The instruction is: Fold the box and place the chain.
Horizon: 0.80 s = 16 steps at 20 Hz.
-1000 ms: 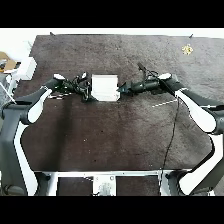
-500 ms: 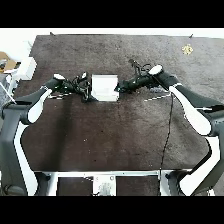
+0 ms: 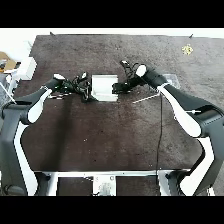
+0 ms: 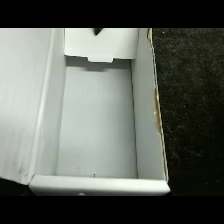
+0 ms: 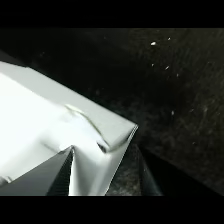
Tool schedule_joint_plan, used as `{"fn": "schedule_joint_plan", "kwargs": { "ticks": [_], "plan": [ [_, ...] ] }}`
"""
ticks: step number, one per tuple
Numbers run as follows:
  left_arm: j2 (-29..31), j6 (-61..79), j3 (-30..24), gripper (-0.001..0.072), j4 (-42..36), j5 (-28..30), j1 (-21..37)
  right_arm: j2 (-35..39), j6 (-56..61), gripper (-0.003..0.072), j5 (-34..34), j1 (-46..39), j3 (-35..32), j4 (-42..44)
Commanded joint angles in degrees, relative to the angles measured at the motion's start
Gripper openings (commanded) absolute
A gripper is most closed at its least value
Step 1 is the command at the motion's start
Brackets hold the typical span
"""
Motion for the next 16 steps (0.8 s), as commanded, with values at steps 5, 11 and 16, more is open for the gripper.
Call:
{"fn": "schedule_joint_plan", "kwargs": {
  "ticks": [5,11,16],
  "plan": [
    [0.0,0.0,0.0,0.0272,0.0,0.0,0.0,-5.1,23.8,0.0434,11.6,6.1,12.3,-26.5],
    [0.0,0.0,0.0,0.0272,0.0,0.0,0.0,-6.2,31.8,0.0292,12.0,9.4,14.9,-28.0],
    [0.0,0.0,0.0,0.0272,0.0,0.0,0.0,-7.7,35.0,0.0292,13.9,10.0,14.7,-30.1]
  ]
}}
